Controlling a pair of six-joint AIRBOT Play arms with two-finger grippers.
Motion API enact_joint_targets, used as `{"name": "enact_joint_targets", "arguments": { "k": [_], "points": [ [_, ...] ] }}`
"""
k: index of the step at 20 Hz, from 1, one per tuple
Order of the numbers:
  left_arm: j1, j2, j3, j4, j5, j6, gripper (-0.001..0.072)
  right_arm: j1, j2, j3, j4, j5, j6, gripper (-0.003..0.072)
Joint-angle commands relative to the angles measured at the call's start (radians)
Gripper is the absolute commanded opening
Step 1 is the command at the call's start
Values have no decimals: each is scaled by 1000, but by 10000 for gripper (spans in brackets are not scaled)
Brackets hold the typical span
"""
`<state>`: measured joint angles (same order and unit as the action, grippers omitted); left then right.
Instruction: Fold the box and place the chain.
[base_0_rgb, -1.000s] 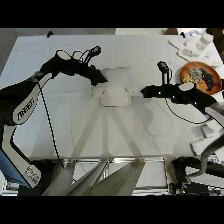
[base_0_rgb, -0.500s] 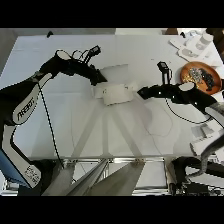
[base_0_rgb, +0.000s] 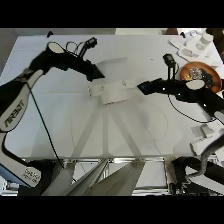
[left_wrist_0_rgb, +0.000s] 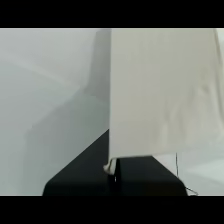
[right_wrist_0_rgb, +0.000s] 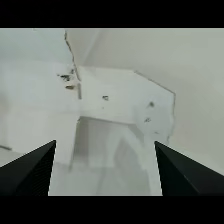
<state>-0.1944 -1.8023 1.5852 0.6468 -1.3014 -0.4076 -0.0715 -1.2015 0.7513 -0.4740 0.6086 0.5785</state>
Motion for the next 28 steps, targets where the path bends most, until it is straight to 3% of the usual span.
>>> {"name": "enact_joint_targets", "arguments": {
  "k": [1, 3, 7, 10, 12, 17, 23, 28],
  "points": [
    [48, 112, 0, 28, -212, -98, 0, 1, 109, 2, -1, -52, 0, 648],
    [51, 175, -11, 57, -276, -115, -3, 1, 160, 2, -1, -76, 0, 646],
    [-26, 315, -98, 133, -200, -49, -4, 1, 220, 2, -60, -100, 0, 643],
    [-78, 361, -185, 135, -142, 0, -4, 1, 228, 2, -72, -99, 3, 642],
    [-90, 360, -261, 137, -80, 21, -4, 1, 228, 2, -74, -102, 45, 642],
    [-88, 341, -422, 226, 188, 72, 1, 1, 228, 2, -158, -103, 53, 642],
    [-87, 218, -424, 203, 233, 207, 3, 1, 227, 2, -180, -104, 53, 642],
    [-88, 152, -424, 40, 257, 344, 2, 1, 227, 2, -180, -105, 53, 642]
  ]
}}
